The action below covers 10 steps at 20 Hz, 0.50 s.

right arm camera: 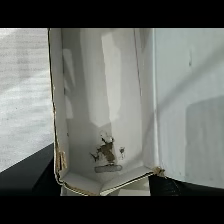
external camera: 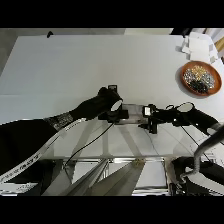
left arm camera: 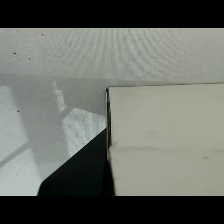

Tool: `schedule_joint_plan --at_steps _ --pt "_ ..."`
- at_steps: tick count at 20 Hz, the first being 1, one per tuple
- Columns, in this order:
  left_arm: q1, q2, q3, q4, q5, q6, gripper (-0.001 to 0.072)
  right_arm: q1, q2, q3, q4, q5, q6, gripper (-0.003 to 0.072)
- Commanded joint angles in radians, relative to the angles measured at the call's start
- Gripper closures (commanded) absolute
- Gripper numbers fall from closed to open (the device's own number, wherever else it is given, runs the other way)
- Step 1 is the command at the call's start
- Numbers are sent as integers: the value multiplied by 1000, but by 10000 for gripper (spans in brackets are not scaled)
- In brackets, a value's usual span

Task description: Fold the box and place the chain.

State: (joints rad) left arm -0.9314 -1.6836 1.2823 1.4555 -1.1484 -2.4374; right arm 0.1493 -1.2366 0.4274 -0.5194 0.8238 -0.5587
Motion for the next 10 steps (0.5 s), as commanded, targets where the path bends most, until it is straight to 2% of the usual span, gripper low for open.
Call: schedule_joint_plan --at_steps 1,3,4,6,7,8,9,10 --pt "-2 -4 0 -4 -4 2 705 0 0 0 0 2 0 276" --pt "-2 -4 0 -4 -4 2 704 0 0 0 0 2 0 276" --pt "-2 -4 0 -4 -4 2 672 0 0 0 1 3 0 276" --pt "-3 -2 0 -4 -4 2 518 0 0 0 0 2 0 276" --pt "-5 -2 0 -4 -3 2 508 0 0 0 1 2 0 276" --pt "-5 -1 0 -4 -4 2 521 0 0 0 0 2 0 276" --pt "-5 -1 0 -4 -4 2 641 0 0 0 1 2 0 276" --pt "-5 -1 0 -4 -4 1 705 0 0 0 0 2 0 276"
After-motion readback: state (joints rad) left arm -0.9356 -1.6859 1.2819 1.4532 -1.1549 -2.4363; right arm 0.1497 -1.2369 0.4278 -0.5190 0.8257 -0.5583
